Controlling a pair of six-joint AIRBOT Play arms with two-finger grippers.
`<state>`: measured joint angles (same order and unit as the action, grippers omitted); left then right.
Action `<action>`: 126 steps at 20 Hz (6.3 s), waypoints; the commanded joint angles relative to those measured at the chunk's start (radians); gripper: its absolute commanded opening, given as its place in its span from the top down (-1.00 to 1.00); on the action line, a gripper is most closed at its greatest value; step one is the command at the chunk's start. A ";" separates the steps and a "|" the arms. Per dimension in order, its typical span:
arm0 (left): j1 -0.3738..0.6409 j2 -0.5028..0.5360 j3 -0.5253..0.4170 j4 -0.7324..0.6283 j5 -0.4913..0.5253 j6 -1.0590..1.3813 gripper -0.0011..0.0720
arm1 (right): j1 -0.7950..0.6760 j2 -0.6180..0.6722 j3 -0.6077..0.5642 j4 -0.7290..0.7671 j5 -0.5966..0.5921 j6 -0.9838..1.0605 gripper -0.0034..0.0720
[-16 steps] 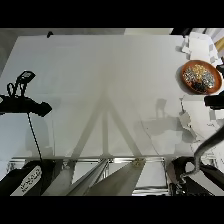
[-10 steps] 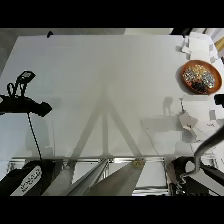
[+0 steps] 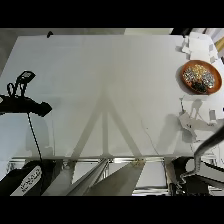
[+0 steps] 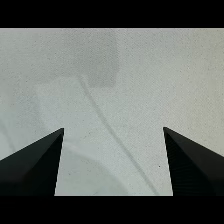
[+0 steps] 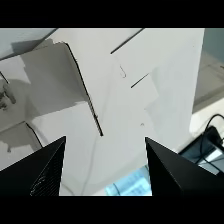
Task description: Fold the box and place the chain.
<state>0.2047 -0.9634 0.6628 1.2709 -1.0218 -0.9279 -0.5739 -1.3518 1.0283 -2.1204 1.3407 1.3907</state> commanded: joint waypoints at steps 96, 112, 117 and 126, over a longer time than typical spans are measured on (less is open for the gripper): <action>-0.545 -0.549 0.179 -0.890 0.005 0.590 -0.79 | 0.887 0.682 -0.657 0.996 -0.571 -0.130 0.87; -0.608 -0.579 0.179 -0.861 0.015 0.750 0.95 | 0.887 0.682 -0.657 0.997 -0.558 -0.130 0.87; -0.612 -0.561 0.180 -0.863 0.014 0.861 0.95 | 0.887 0.682 -0.657 0.997 -0.528 -0.130 0.71; -0.696 -0.510 0.229 -0.660 -0.060 0.973 0.96 | 0.887 0.695 -0.594 1.029 -0.423 -0.130 -0.07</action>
<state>-0.4450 -1.4788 0.8841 0.5098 -1.0573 -0.0223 0.3115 -0.6643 0.4072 -1.0966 0.8555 1.2606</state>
